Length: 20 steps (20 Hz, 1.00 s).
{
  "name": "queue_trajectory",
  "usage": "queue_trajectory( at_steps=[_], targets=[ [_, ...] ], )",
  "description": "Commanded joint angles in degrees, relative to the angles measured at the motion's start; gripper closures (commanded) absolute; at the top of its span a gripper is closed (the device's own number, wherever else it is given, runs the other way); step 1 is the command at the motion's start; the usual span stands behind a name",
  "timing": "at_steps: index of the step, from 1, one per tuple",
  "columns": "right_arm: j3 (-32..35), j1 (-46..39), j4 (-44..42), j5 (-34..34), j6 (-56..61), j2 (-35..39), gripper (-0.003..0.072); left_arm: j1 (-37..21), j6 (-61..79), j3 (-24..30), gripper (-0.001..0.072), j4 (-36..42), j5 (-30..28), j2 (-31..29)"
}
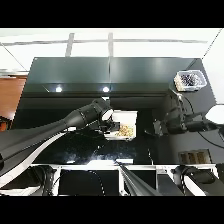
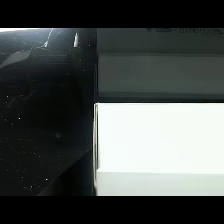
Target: Fold the box and place the chain.
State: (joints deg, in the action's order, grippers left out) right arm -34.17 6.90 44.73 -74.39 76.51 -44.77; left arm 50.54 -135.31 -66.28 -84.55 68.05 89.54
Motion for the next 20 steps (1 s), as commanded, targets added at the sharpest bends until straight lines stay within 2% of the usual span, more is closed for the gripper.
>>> queue_trajectory(
  at_steps=[1,6,10,13,14,15,20],
  targets=[
    [7.3,0.1,-2.6,0.0,0.5,3.6,0.0304,0.0,0.0,0.0,0.068,0.0,-0.1,0.0],
    [18.4,5.3,-14.7,13.1,4.2,3.6,0.0303,0.0,0.0,0.0,0.068,0.0,-0.1,0.0],
    [19.4,8.4,-17.4,18.7,8.0,3.4,0.0303,0.0,0.0,0.0,0.068,0.0,-0.1,0.0],
    [19.4,9.0,-21.0,20.4,8.0,2.7,0.0293,0.0,0.0,0.0,0.068,0.0,-0.1,0.0],
    [19.4,9.4,-21.5,20.7,7.9,1.9,0.0109,0.0,0.0,0.0,0.068,0.0,0.0,0.0],
    [19.4,9.8,-21.8,20.9,7.7,1.0,0.0076,0.0,0.0,0.0,0.068,0.0,-0.1,0.0],
    [19.4,13.2,-27.0,26.9,8.0,-2.9,0.0076,0.0,0.0,0.0,0.0679,0.0,-0.1,0.0]
  ],
)
